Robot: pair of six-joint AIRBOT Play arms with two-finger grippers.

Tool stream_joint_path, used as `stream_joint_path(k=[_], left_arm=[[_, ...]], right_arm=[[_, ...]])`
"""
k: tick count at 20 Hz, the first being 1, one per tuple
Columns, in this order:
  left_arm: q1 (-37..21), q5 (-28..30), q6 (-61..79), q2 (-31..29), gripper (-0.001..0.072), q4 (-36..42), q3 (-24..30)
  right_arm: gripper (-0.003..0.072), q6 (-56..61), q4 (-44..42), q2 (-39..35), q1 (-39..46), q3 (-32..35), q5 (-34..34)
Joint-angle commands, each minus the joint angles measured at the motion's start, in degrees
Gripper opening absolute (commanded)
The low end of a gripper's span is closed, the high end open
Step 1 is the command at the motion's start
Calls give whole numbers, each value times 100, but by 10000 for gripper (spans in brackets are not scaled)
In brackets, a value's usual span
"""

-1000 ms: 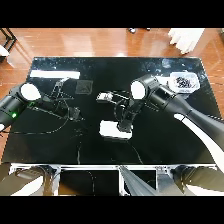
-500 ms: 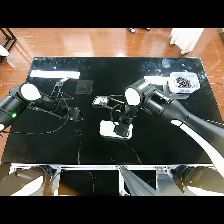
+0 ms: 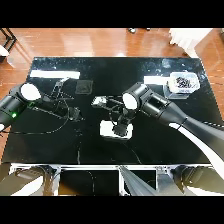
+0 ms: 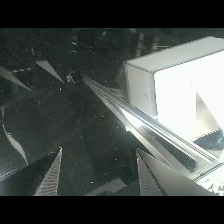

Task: Fold the box and place the chain.

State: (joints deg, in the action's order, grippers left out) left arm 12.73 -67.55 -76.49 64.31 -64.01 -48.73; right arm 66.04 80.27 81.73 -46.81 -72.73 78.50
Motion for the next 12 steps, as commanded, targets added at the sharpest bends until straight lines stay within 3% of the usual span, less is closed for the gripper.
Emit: stream_joint_path(k=[1, 3, 4, 5, 7, 8, 10, 12], left_arm=[[-7, 4, 2, 2, 570, -2, 2], [-7, 4, 2, 2, 570, -2, 2], [-7, 4, 2, 2, 570, -2, 2], [-7, 4, 2, 2, 570, -2, 2], [-7, 4, 2, 2, 571, -2, 2], [-7, 4, 2, 2, 570, -2, 2], [-7, 4, 2, 2, 570, -2, 2], [-7, 4, 2, 2, 571, -2, 2]], right_arm=[[694, 133, 127, -2, -72, 55, -162], [694, 223, 282, -2, -129, 55, -184], [604, 293, 382, -2, -153, 55, -179], [445, 302, 378, -2, -164, 55, -162], [391, 321, 378, -2, -164, 55, -160], [291, 321, 378, -2, -164, 55, -157], [289, 321, 378, -4, -164, 55, -157], [157, 319, 378, -4, -164, 55, -153]])
